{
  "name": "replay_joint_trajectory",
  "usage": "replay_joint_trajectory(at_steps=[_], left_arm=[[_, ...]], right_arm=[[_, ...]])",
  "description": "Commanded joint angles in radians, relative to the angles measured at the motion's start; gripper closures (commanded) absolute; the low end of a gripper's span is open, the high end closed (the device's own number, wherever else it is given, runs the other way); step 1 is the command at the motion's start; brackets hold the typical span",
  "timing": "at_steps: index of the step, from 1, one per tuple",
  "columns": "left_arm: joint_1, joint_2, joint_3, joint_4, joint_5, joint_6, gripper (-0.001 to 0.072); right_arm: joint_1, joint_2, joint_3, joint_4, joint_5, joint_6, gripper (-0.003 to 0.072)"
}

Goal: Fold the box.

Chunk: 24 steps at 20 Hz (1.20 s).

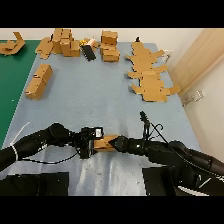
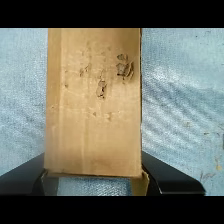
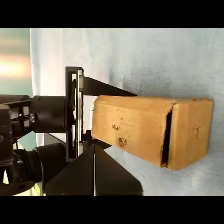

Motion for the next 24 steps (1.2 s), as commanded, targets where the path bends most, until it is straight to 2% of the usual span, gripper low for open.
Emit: replay_joint_trajectory(at_steps=[1, 17, 24], left_arm=[[0.0, 0.001, 0.0, 0.0, 0.0, 0.0, 0.0192], [0.0, 0.001, 0.0, 0.0, 0.0, 0.0, 0.0192], [0.0, 0.001, 0.0, 0.0, 0.0, 0.0, 0.0192]], right_arm=[[0.078, -0.077, -0.015, 0.042, 0.143, 0.061, 0.0686], [0.109, -0.19, -0.015, 0.039, 0.163, 0.067, 0.0687], [0.109, -0.189, -0.015, 0.039, 0.174, 0.067, 0.0687]])
